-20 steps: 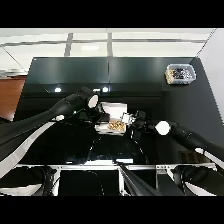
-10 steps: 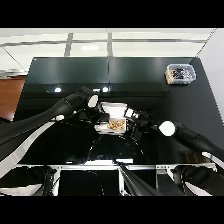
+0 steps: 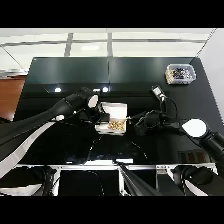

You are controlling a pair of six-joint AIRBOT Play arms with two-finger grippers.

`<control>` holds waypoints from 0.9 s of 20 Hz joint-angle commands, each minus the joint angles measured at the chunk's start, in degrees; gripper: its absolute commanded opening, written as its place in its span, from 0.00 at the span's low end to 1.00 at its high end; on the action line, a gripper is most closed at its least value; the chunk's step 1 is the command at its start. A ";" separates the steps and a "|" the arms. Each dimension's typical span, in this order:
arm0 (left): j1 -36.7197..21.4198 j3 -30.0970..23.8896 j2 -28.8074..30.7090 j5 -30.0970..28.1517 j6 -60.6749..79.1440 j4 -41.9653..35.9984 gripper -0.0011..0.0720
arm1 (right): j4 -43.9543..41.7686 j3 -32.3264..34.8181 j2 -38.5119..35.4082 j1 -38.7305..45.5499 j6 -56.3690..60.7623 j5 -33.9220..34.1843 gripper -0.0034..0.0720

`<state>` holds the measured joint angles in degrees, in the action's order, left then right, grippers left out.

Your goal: Fold the box and place the chain.

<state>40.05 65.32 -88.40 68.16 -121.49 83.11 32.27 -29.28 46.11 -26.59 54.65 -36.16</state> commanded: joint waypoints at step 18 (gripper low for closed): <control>-0.17 0.04 0.02 -0.04 0.02 0.00 0.05 | -6.62 -0.20 3.56 9.27 4.04 -5.55 0.46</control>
